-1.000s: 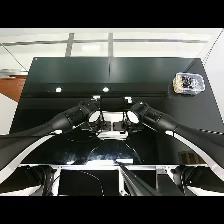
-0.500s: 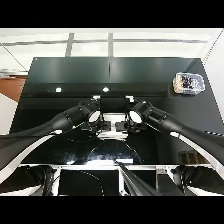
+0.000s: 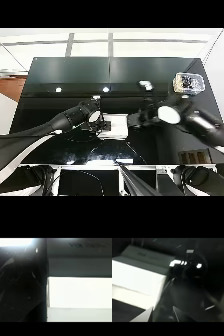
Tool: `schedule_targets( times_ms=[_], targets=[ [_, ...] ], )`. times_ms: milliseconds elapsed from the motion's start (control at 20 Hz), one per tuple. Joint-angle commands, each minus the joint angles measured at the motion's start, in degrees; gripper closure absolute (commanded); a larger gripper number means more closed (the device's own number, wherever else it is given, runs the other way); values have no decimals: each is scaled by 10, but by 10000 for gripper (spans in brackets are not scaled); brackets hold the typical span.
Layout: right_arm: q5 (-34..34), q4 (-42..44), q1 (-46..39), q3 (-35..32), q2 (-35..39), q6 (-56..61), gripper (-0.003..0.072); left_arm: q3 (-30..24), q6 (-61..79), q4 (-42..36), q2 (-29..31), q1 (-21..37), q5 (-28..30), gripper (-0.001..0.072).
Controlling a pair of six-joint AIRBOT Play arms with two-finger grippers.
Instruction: Fold the box and place the chain.
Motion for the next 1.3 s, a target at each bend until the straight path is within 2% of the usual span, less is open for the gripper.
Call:
schedule_targets(
  times_ms=[0, 100, 150, 250, 350, 450, 550, 700, 850, 950, 1050, 1250],
  targets=[
    [82, -99, -68, 0, 70, -59, 370, 0, 0, 0, 0, 0, 0, 681],
    [97, -150, -136, 0, 74, -103, 370, 0, 0, 0, 0, 0, 0, 681],
    [73, -169, -179, -5, 74, -122, 370, 0, 0, 0, 0, 0, 0, 681],
    [-31, -187, -275, -22, 73, -129, 369, 0, 0, 0, 0, 0, 0, 681],
    [-149, -170, -366, -45, 60, -122, -16, 0, 0, 0, 0, 0, 0, 681],
    [-227, -94, -449, -44, 13, -120, -26, 0, 0, 0, 0, 0, 0, 681],
    [-270, 11, -503, -11, -45, -120, -24, 0, 0, 0, 0, 0, -1, 681],
    [-242, 120, -541, 102, -167, -119, -24, 0, 1, 0, 0, 0, -1, 681],
    [-163, 157, -557, 214, -281, -39, -18, 0, 1, 0, 0, 0, -2, 681],
    [-130, 163, -557, 263, -333, 9, -17, 0, 1, 0, 0, 0, -2, 681],
    [-120, 161, -558, 287, -365, 50, -16, 0, 1, 0, 0, 0, -2, 681],
    [-151, 161, -562, 292, -389, 80, -15, 0, 1, 0, 0, 0, -2, 681]
  ],
)
